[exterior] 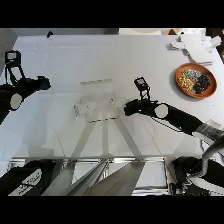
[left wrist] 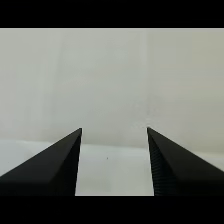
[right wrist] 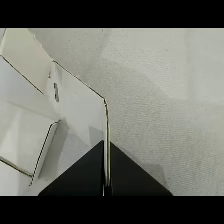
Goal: Fold the box and place the chain.
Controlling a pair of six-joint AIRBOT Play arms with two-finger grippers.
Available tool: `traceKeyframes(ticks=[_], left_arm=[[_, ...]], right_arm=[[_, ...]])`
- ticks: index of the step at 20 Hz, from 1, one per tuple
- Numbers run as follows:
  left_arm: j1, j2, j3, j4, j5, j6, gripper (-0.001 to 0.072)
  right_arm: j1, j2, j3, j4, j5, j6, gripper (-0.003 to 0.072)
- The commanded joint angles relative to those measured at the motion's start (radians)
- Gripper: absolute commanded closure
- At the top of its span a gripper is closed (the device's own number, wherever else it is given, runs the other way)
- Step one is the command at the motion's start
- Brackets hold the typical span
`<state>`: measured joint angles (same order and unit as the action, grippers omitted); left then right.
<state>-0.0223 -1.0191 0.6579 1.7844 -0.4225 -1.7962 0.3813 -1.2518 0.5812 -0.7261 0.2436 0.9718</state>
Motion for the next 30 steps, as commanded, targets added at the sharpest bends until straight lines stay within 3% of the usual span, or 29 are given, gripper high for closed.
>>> traceKeyframes(ticks=[1,3,5,7,9,10,13,15,19,20,30], left_arm=[[-0.024,-0.004,0.002,-0.037,-0.069,0.209,0.0185],[-0.054,-0.023,0.02,-0.169,-0.062,0.38,0.0184],[-0.068,-0.069,0.076,-0.391,-0.116,0.626,0.0172],[-0.063,-0.133,0.156,-0.651,-0.255,0.933,0.0169],[-0.061,-0.198,0.233,-0.816,-0.415,1.19,0.0102],[-0.055,-0.229,0.261,-0.885,-0.492,1.298,0.0102],[0.009,-0.296,0.278,-1.131,-0.695,1.55,0.01],[0.064,-0.327,0.278,-1.254,-0.796,1.572,0.01],[0.112,-0.336,0.278,-1.302,-0.848,1.576,0.0057],[0.105,-0.338,0.278,-1.3,-0.853,1.6,0.0009],[0.029,-0.439,0.277,-1.297,-0.798,1.688,0.0014]], right_arm=[[0.001,0.001,0.0,0.0,0.0,0.0,0.0677],[0.001,0.001,0.0,0.0,0.0,0.0,0.0677],[0.001,0.001,0.0,0.0,0.0,0.0,0.0677],[0.001,0.001,0.0,0.0,0.0,0.0,0.0677],[0.001,0.001,0.0,0.0,0.0,0.0,0.0677],[0.001,0.001,0.0,0.0,0.0,0.0,0.0677],[0.001,0.001,0.0,0.0,0.0,0.0,0.0677],[0.001,0.001,0.0,0.0,0.0,0.0,0.0677],[0.001,0.001,0.0,0.0,0.0,0.0,0.0677],[0.001,0.001,0.0,0.0,0.0,0.0,0.0677],[0.001,0.001,0.0,0.0,0.0,0.0,0.0677]])
